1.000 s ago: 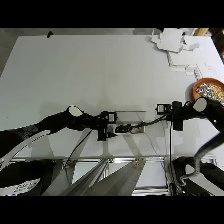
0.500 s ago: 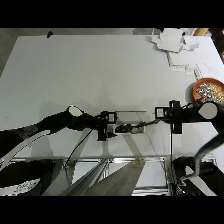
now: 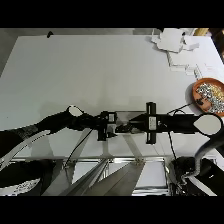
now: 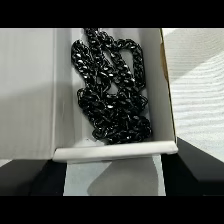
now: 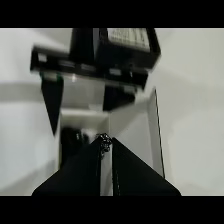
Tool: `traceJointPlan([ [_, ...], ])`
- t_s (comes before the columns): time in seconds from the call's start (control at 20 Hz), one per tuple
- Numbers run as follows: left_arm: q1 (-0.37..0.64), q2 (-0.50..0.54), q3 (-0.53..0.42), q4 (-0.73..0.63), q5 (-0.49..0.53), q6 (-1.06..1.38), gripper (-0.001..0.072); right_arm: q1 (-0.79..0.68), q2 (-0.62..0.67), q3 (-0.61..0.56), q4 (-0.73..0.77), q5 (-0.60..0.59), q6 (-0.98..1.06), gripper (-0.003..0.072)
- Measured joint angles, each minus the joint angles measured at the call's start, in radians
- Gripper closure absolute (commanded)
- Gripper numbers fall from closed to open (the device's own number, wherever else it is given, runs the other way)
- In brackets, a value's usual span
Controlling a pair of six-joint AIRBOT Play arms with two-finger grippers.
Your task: Fold the box and place the chain.
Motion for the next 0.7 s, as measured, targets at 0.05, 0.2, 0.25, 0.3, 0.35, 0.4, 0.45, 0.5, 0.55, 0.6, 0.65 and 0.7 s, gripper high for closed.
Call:
traceJointPlan([
  [0.05,0.000,0.000,0.000,0.000,0.000,0.000,0.0558,0.031,-0.014,0.000,0.022,-0.025,0.000,0.0671],
  [0.2,0.000,0.000,0.000,0.000,0.000,0.000,0.0558,0.089,-0.074,0.000,0.058,-0.092,0.000,0.0669],
  [0.25,0.000,0.000,0.000,0.000,0.000,0.000,0.0558,0.099,-0.092,0.000,0.058,-0.108,0.000,0.0621],
  [0.3,0.000,0.000,0.000,0.000,0.000,0.000,0.0558,0.106,-0.110,0.000,0.052,-0.126,0.001,0.0546],
  [0.35,0.000,0.000,0.000,0.000,0.000,0.000,0.0558,0.109,-0.122,0.000,0.039,-0.139,0.002,0.0521],
  [0.4,0.000,0.000,0.000,0.000,0.000,0.000,0.0558,0.108,-0.129,0.003,0.014,-0.147,0.003,0.0521],
  [0.45,0.000,0.000,0.000,0.000,0.000,0.000,0.0558,0.100,-0.129,0.008,-0.012,-0.148,0.003,0.0521],
  [0.5,0.000,0.000,0.000,0.000,0.000,0.000,0.0558,0.082,-0.124,0.018,-0.051,-0.134,0.005,0.0521],
  [0.55,0.000,0.000,0.000,0.000,0.000,0.000,0.0558,0.060,-0.114,0.031,-0.097,-0.104,0.006,0.0521],
  [0.6,0.000,0.000,0.000,0.000,0.000,0.000,0.0558,0.028,-0.101,0.047,-0.157,-0.054,0.008,0.0522],
  [0.65,0.000,0.000,0.000,0.000,0.000,0.000,0.0558,-0.006,-0.090,0.061,-0.224,-0.002,0.008,0.0524],
  [0.7,0.000,0.000,0.000,0.000,0.000,0.000,0.0558,-0.051,-0.081,0.073,-0.304,0.056,0.008,0.0525],
])
